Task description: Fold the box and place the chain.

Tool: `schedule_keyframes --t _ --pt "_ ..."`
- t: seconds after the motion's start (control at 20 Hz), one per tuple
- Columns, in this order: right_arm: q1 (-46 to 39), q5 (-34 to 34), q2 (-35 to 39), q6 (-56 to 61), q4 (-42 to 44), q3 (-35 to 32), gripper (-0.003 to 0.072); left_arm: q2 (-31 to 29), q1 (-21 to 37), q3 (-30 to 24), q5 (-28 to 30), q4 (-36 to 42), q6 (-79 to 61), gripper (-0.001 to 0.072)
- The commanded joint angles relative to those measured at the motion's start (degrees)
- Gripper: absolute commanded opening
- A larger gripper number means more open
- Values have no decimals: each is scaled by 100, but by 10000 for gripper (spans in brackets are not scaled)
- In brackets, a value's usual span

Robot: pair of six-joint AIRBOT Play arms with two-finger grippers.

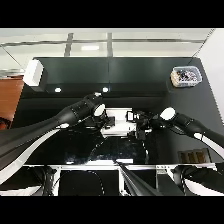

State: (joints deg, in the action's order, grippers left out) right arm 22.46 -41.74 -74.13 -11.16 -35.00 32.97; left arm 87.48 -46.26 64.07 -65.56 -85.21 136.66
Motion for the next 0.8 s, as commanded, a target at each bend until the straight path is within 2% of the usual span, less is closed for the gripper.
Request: schedule_keyframes --t 0.0,0.15,0.2,0.25,0.3,0.35,0.4,0.45,0.7,0.75 --pt "4 0 0 2 0 -2 420 37 0 4 -26 -22 -229 441" --pt "4 0 0 2 2 -2 420 31 2 4 -116 -26 -271 440" --pt "4 0 0 2 0 -2 420 24 2 4 -76 -24 -269 417" --pt "4 0 0 2 0 -2 420 24 0 4 -31 -24 -267 354" --pt "4 0 0 2 0 -2 420 24 0 4 28 -17 -267 348" --pt "4 0 0 2 0 -2 420 24 0 4 101 20 -267 307" --pt "4 0 0 2 0 -2 420 24 0 4 151 28 -267 130" --pt "4 0 0 2 0 -2 420 24 0 4 177 46 -269 29" --pt "4 -4 0 2 0 -2 427 24 4 4 188 42 -273 25" --pt "4 -2 0 7 2 -2 558 24 9 7 188 39 -273 25"
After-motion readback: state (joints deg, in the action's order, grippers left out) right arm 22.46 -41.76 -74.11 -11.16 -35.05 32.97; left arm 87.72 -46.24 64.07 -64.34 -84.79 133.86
